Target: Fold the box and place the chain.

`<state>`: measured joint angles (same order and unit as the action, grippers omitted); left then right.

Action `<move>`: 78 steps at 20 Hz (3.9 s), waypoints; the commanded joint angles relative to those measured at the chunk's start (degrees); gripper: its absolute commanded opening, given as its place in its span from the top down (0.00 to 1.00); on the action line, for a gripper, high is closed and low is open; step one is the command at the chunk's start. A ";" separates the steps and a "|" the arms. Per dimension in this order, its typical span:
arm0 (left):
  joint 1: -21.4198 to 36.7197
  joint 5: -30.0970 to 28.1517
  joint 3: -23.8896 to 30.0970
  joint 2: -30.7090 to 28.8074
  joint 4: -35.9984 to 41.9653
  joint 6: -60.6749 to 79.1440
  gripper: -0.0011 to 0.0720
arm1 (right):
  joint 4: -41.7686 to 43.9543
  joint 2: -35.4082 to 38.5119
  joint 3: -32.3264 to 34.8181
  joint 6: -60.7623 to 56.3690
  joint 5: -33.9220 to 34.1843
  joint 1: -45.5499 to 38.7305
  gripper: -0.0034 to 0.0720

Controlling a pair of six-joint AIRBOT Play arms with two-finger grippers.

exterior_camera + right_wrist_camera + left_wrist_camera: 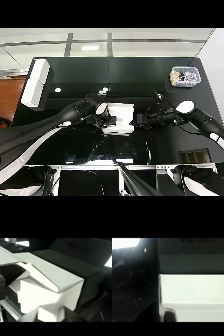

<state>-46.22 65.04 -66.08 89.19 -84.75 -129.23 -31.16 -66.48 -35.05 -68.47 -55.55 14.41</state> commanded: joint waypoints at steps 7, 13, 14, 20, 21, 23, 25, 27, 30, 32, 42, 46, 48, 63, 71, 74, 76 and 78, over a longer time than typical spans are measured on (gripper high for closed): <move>0.04 -0.02 -0.04 0.04 0.00 0.00 0.95 | -4.13 -0.02 -1.11 -5.27 3.26 4.31 0.56; 0.04 -0.02 -0.04 0.04 -0.02 0.00 0.95 | -9.84 -0.02 -1.16 -9.29 1.70 4.35 0.56; 0.04 0.00 -0.04 0.04 -0.02 0.00 0.95 | -10.10 -0.02 -1.18 -9.81 1.73 4.33 0.56; 0.04 0.00 -0.04 0.04 -0.02 0.02 0.95 | -15.76 -0.17 -3.21 -14.73 4.22 8.55 0.56; 0.04 0.00 -0.04 0.04 -0.02 0.00 0.95 | -17.99 -0.22 -4.04 -16.96 5.01 9.66 0.56; 0.04 0.00 -0.04 0.04 -0.02 0.00 0.95 | -22.34 -0.31 -5.92 -21.99 5.70 11.13 0.56; 0.04 0.02 -0.04 0.04 -0.02 0.00 0.95 | -25.99 -1.20 -8.00 -26.67 4.96 12.44 0.56; 0.04 0.07 -0.04 0.04 -0.02 0.00 0.95 | -28.63 -3.10 -10.16 -30.53 3.26 14.40 0.56; 0.04 0.17 -0.04 0.04 -0.02 0.00 0.95 | -37.11 -6.54 -14.29 -39.34 0.00 17.84 0.56; 0.04 0.15 -0.04 0.04 0.00 0.00 0.95 | -43.36 -7.80 -16.63 -45.55 -2.32 19.45 0.56; 0.04 0.17 -0.04 0.04 0.00 0.00 0.95 | -52.30 -12.46 -19.87 -59.32 -3.30 24.68 0.56; 0.04 0.17 -0.04 0.04 0.00 0.00 0.95 | -54.80 -12.85 -19.89 -63.01 -3.28 25.97 0.56; 0.04 0.17 -0.04 0.04 0.00 0.00 0.95 | -55.43 -12.87 -20.17 -63.14 -3.28 25.99 0.56; 0.04 0.13 -0.04 0.04 -0.02 0.00 0.95 | -54.29 -14.93 -21.81 -62.05 -4.85 26.80 0.93; 0.04 0.07 -0.04 0.04 -0.02 0.00 0.95 | -52.78 -14.93 -21.90 -62.05 -4.59 26.77 0.93; 0.04 0.00 -0.04 0.04 -0.02 0.00 0.95 | -52.26 -14.71 -22.14 -61.94 -5.01 26.49 0.58; 0.04 0.00 -0.04 0.04 -0.02 0.00 0.95 | -51.74 -14.01 -23.80 -59.32 -8.39 25.99 0.57; 0.04 -0.02 -0.04 0.04 -0.04 0.00 0.95 | -51.63 -12.15 -26.69 -54.10 -14.29 25.03 0.57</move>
<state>-46.22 65.21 -66.11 89.19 -84.82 -129.16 -83.31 -80.18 -59.18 -127.72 -63.55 40.32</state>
